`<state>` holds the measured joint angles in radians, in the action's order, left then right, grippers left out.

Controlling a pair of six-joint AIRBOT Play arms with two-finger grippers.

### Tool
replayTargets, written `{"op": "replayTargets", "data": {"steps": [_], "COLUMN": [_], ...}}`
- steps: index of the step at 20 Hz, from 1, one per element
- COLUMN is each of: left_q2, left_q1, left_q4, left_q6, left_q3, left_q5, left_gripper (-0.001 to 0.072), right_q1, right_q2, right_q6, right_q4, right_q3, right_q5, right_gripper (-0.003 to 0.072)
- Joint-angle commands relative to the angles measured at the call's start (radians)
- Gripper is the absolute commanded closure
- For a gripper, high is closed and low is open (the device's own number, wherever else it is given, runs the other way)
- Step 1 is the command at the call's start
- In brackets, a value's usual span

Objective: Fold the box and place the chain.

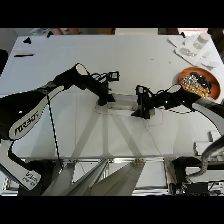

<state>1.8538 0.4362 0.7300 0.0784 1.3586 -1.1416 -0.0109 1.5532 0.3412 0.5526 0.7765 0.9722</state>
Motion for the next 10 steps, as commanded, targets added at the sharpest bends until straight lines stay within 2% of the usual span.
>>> {"op": "replayTargets", "data": {"steps": [1,8,10], "left_q2": [0.0,0.0,0.0], "left_q1": [0.0,0.0,0.0], "left_q4": [0.0,0.0,0.0], "left_q6": [0.0,0.0,0.0], "left_q3": [0.0,0.0,0.0], "left_q5": [0.001,0.001,0.001], "left_gripper": [0.0704,0.0695,0.062], "right_q1": [0.0,0.0,0.0], "right_q2": [0.0,0.0,0.0], "right_q6": [0.0,0.0,0.0], "right_q4": [0.0,0.0,0.0], "right_q3": [0.0,0.0,0.0], "right_q5": [0.002,0.001,0.001], "right_gripper": [0.0289,0.0289,0.0289]}}
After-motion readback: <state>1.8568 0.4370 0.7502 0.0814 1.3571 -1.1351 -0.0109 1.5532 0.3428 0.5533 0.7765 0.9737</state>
